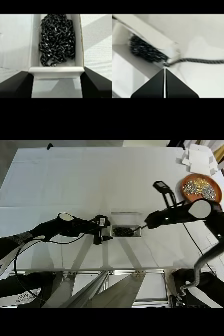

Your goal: Fold the box and place the chain.

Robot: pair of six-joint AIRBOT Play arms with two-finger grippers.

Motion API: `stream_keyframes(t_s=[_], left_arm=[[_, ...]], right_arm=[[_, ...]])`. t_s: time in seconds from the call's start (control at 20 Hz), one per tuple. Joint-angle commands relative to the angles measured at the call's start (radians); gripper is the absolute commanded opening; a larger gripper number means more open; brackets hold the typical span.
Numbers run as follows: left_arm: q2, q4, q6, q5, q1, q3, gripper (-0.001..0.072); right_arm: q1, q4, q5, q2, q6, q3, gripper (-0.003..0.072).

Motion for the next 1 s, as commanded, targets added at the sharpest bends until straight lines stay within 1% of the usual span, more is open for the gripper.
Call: stream_keyframes(t_s=[0.0, 0.15, 0.2, 0.25, 0.3, 0.5, 0.65, 0.7, 0.8, 0.95], left_arm=[[0.000, 0.000, 0.000, 0.000, 0.000, 0.000, 0.0070], [0.000, 0.000, 0.000, 0.000, -0.001, 0.000, 0.0071], [0.000, 0.000, 0.000, 0.000, -0.001, 0.000, 0.0070], [0.000, 0.000, 0.001, 0.000, -0.001, 0.000, 0.0070], [0.000, 0.000, 0.000, 0.000, 0.000, 0.000, 0.0070], [0.000, 0.000, 0.000, 0.000, 0.000, 0.000, 0.0071], [0.000, 0.000, 0.000, 0.000, -0.001, 0.000, 0.0070], [0.000, 0.000, 0.000, 0.000, 0.000, 0.000, 0.0071], [0.000, 0.000, 0.000, 0.000, 0.000, 0.000, 0.0071], [0.000, 0.000, 0.000, 0.000, -0.001, 0.000, 0.0070]], right_arm=[[-0.099, -0.156, 0.017, 0.016, 0.134, -0.004, 0.0014], [-0.152, -0.192, -0.039, 0.014, 0.146, -0.034, 0.0017], [-0.158, -0.209, -0.068, 0.011, 0.145, -0.051, 0.0103], [-0.159, -0.227, -0.103, -0.001, 0.143, -0.071, 0.0307], [-0.159, -0.240, -0.139, -0.018, 0.142, -0.087, 0.0415], [-0.159, -0.252, -0.216, -0.137, 0.142, -0.098, 0.0414], [-0.159, -0.251, -0.293, -0.163, 0.142, -0.098, 0.0410], [-0.159, -0.250, -0.325, -0.163, 0.143, -0.098, 0.0395], [-0.159, -0.251, -0.383, -0.167, 0.166, -0.098, 0.0332], [-0.159, -0.249, -0.439, -0.200, 0.229, -0.098, 0.0332]])
